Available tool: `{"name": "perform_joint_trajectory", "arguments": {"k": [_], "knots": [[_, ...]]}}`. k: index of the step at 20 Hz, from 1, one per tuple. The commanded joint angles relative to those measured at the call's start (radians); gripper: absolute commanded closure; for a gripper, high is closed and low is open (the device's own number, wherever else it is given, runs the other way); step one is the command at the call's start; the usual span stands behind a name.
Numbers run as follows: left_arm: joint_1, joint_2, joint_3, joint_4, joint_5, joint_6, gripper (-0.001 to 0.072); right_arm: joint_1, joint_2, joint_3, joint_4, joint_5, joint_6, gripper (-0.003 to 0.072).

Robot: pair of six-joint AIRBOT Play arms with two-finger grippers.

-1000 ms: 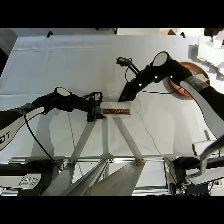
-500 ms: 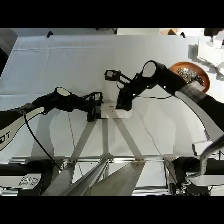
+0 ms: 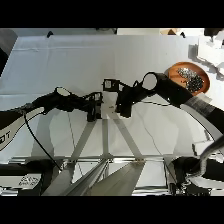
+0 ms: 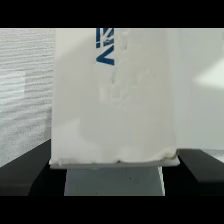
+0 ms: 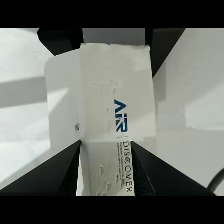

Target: Fold the box and place the chain.

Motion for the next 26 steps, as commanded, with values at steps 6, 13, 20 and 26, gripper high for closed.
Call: {"name": "perform_joint_trajectory", "arguments": {"k": [6, 13, 20, 26], "knots": [[0.000, 0.000, 0.000, 0.000, 0.000, 0.000, 0.0499, 0.023, 0.049, -0.025, 0.001, -0.047, -0.005, 0.0348], [0.000, 0.000, 0.000, 0.000, 0.000, 0.000, 0.0499, 0.047, 0.049, -0.126, -0.006, -0.109, -0.056, 0.0353], [0.000, 0.000, 0.000, 0.000, 0.000, 0.000, 0.0499, 0.047, 0.086, -0.126, -0.013, -0.224, -0.056, 0.0402], [0.000, 0.000, 0.000, 0.000, 0.000, 0.000, 0.0499, 0.047, 0.099, -0.126, -0.067, -0.230, -0.056, 0.0511]]}}
